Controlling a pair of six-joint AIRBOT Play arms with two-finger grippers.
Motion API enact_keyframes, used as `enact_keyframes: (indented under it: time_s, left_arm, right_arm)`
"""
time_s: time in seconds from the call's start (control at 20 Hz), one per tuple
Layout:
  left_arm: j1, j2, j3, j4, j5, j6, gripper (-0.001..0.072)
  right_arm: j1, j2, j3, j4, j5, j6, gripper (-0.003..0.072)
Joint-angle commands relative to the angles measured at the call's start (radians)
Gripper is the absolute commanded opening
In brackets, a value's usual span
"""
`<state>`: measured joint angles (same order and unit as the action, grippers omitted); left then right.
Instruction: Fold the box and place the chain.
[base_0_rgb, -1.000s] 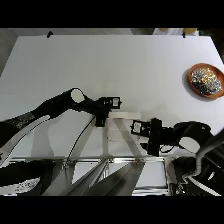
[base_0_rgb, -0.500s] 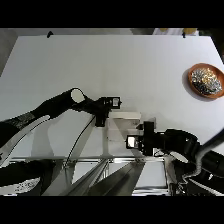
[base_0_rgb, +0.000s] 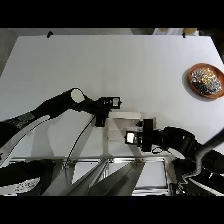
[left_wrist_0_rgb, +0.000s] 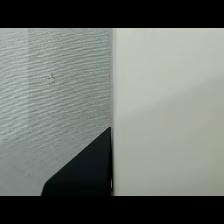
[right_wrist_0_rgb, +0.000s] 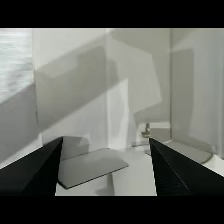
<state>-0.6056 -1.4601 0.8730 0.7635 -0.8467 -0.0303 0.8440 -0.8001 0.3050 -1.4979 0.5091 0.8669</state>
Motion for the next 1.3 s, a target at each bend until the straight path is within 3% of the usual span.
enact_keyframes:
  time_s: [0.0,0.25,0.6,0.95,1.25]
  left_arm:
    - [0.000,0.001,0.000,0.000,0.000,0.000,0.0012]
    - [-0.001,0.001,0.000,0.000,0.000,0.000,0.0012]
    - [-0.001,0.001,0.000,0.000,0.000,0.000,0.0012]
    - [0.000,0.001,0.000,0.000,0.000,0.000,0.0012]
    - [-0.001,0.001,0.000,0.000,0.000,0.000,0.0012]
  right_arm:
    - [-0.053,-0.002,0.033,0.015,0.035,0.000,0.0597]
    - [-0.010,0.005,0.037,0.117,0.093,-0.003,0.0596]
    - [0.108,0.043,-0.023,0.113,0.096,-0.003,0.0598]
    - [0.024,-0.008,-0.024,0.061,0.000,0.000,0.0598]
    - [-0.051,-0.008,0.031,0.061,0.004,-0.004,0.0597]
